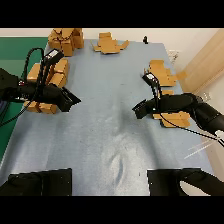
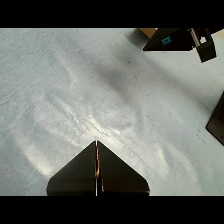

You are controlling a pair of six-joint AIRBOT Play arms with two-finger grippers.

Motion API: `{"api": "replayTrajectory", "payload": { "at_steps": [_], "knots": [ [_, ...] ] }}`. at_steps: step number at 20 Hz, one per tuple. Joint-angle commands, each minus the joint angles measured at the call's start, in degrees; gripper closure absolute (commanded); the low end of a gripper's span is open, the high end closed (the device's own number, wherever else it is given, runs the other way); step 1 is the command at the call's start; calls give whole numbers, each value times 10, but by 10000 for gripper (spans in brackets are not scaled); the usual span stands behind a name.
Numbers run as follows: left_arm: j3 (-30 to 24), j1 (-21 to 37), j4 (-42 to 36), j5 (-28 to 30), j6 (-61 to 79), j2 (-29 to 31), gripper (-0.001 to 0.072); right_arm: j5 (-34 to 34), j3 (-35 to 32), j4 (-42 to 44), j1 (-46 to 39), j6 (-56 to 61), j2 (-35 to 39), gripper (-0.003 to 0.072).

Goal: Fold the box.

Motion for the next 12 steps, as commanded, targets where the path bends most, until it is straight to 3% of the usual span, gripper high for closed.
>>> {"api": "replayTrajectory", "payload": {
  "at_steps": [1, 11, 12],
  "knots": [
    [-1, 0, 0, 0, 0, 0, 689, 2, -1, 0, 0, 0, -1, 678],
    [-1, 0, 0, 0, 0, -1, 689, -8, 1, 27, 0, 43, -1, 677],
    [-1, 0, 0, 0, 0, -1, 690, -11, 11, 29, 0, 86, 0, 599]
  ]
}}
